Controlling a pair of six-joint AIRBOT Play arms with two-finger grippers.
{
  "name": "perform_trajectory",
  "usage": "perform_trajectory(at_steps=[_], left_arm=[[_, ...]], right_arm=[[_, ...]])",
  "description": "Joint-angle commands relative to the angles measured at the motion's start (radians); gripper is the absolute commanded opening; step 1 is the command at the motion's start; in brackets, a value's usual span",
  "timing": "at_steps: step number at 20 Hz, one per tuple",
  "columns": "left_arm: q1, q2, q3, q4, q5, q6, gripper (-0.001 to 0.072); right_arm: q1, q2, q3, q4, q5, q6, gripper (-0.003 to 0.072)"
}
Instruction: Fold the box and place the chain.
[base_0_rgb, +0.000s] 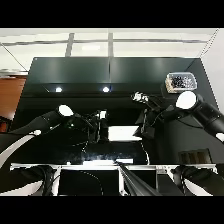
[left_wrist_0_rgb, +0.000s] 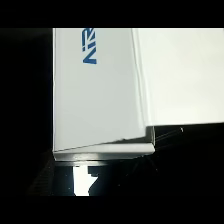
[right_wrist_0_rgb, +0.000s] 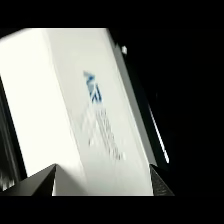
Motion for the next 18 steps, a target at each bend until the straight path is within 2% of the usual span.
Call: perform_trajectory(at_steps=[1, 3, 7, 8, 11, 18], left_arm=[[-0.001, 0.000, 0.000, 0.001, 0.000, 0.000, 0.0333], [-0.001, 0.000, 0.000, 0.000, 0.000, 0.000, 0.0333], [-0.001, 0.000, 0.000, 0.001, 0.000, 0.000, 0.0333], [-0.001, 0.000, 0.000, 0.001, 0.000, 0.000, 0.0333], [-0.001, 0.000, 0.000, 0.001, 0.000, 0.000, 0.0333], [-0.001, 0.000, 0.000, 0.002, 0.000, 0.000, 0.0333]], right_arm=[[0.010, 0.020, -0.103, 0.228, -0.193, -0.187, 0.0720], [0.017, 0.021, -0.102, 0.172, -0.182, -0.225, 0.0720], [0.017, 0.023, -0.063, 0.032, -0.024, -0.222, 0.0720], [0.017, 0.023, -0.045, 0.003, -0.023, -0.170, 0.0720], [0.017, 0.029, -0.010, -0.013, -0.021, -0.134, 0.0720], [0.017, 0.050, -0.007, -0.062, 0.058, -0.023, 0.0720]])
